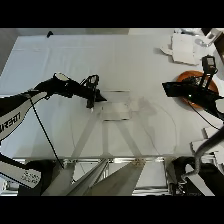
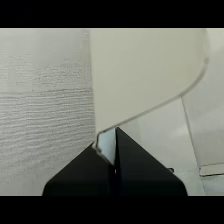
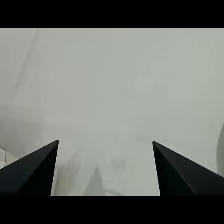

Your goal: Fold the box and place the chain.

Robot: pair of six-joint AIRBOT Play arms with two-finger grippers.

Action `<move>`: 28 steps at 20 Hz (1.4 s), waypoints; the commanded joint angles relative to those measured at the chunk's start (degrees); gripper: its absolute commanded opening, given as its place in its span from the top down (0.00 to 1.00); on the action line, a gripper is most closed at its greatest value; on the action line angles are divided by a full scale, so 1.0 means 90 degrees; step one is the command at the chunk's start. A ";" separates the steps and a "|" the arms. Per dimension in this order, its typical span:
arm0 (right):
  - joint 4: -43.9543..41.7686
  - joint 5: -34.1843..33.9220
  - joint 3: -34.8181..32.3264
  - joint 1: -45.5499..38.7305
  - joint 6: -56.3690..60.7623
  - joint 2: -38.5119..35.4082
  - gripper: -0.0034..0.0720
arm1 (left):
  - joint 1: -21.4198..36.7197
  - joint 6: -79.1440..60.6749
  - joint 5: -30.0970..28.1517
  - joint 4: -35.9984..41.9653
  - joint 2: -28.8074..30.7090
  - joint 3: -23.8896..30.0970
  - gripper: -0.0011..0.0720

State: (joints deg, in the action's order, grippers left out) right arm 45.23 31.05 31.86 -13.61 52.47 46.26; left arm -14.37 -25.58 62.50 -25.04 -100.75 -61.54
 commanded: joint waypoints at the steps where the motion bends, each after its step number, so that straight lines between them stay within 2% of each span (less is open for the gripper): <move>1: -0.0002 0.0136 0.0005 -0.0002 -0.0002 -0.0005 0.10 | 0.0034 -0.0010 -0.0066 -0.0029 -0.0015 0.0002 0.98; 6: 0.0005 0.0498 0.0005 -0.0002 -0.0007 -0.0005 0.10 | 0.0034 -0.0012 -0.0073 -0.0029 -0.0015 0.0002 0.97; 11: 0.0002 0.0503 0.0005 -0.0005 -0.0007 -0.0005 0.10 | 0.0032 -0.0010 -0.0304 -0.0027 -0.0015 0.0000 0.97; 19: 0.0002 0.0559 0.0005 -0.0002 -0.0024 -0.0005 0.10 | -0.0039 0.0002 -0.0032 -0.0029 -0.0015 0.0000 0.97; 24: -0.0010 0.1496 0.0007 -0.0002 -0.1396 -0.0005 0.10 | -0.0039 0.0005 -0.0015 -0.0029 -0.0015 0.0000 0.97; 28: -0.0027 0.2480 0.0005 -0.0002 -0.3126 -0.0005 0.10 | -0.0039 0.0005 -0.0015 -0.0029 -0.0015 0.0000 0.97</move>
State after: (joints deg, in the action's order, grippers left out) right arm 45.17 46.50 31.88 -13.63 36.14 46.26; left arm -14.68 -25.54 62.15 -25.36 -100.84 -61.54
